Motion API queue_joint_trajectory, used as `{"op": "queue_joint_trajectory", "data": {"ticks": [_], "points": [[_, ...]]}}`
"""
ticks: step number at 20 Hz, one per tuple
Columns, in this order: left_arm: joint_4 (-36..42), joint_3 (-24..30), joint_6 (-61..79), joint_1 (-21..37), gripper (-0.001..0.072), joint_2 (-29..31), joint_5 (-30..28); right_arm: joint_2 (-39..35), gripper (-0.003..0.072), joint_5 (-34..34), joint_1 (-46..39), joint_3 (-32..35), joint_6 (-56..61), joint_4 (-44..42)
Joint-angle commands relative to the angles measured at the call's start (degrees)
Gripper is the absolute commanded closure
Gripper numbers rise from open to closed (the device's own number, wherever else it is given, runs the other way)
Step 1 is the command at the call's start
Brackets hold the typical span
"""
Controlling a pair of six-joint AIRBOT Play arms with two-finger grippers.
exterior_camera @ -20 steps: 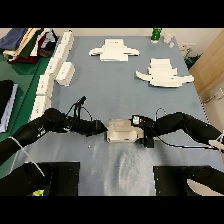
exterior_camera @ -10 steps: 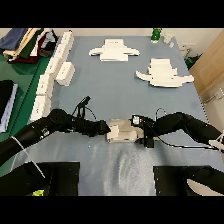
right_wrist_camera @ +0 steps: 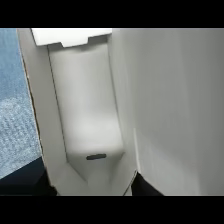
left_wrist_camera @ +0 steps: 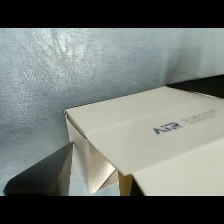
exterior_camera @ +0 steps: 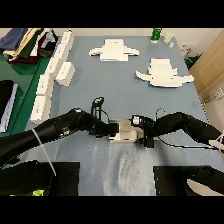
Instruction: Fold the box.
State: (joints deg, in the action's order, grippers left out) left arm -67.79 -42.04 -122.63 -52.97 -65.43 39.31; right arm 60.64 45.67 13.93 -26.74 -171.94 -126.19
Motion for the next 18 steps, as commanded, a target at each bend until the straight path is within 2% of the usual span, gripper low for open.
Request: {"op": "queue_joint_trajectory", "data": {"ticks": [1, 7, 18], "points": [[-17.6, -7.1, -18.9, -4.7, 0.0301, -4.9, 9.3, 0.0, 0.0285, 0.0, 0.0, 0.0, 0.0, 0.0], [-22.9, -15.7, -22.5, -7.8, 0.0306, -12.0, 20.1, 0.0, 0.0286, 0.0, 0.0, 0.0, 0.0, 0.0], [-23.5, -20.9, -22.3, -8.5, 0.0307, -20.2, 25.5, 0.0, 0.0286, 0.0, 0.0, 0.0, 0.0, 0.0]]}}
